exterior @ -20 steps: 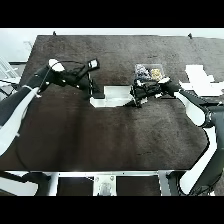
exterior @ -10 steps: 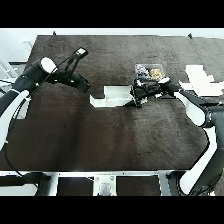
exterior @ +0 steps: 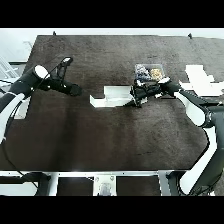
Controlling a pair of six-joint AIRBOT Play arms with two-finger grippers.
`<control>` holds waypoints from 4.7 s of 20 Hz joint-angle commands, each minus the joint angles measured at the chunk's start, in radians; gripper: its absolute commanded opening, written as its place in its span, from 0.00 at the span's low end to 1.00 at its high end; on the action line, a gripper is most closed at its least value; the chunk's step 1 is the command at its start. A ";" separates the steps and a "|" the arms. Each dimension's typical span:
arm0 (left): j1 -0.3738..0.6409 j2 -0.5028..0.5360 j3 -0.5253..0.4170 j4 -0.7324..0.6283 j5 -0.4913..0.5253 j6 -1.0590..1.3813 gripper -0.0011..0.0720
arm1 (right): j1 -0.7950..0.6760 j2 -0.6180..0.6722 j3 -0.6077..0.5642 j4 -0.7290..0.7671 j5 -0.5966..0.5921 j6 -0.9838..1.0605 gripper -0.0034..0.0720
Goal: Fold the box and place the chain.
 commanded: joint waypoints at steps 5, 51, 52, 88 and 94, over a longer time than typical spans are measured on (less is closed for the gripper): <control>0.006 -0.138 -0.009 -0.192 -0.049 0.059 0.04 | -0.001 0.000 0.000 0.000 0.001 -0.001 0.72; -0.083 -0.259 0.022 -0.209 0.042 0.076 0.04 | -0.001 0.000 0.000 0.000 0.001 -0.001 0.72; -0.092 -0.267 0.022 -0.223 0.048 0.076 0.04 | -0.001 0.000 0.000 0.000 0.001 -0.001 0.72; -0.150 -0.245 0.144 -0.306 -0.033 0.096 0.41 | -0.001 0.000 0.000 0.000 0.001 -0.001 0.72; -0.171 -0.245 0.144 -0.313 -0.005 0.039 0.41 | -0.001 0.000 0.000 0.000 0.001 -0.001 0.72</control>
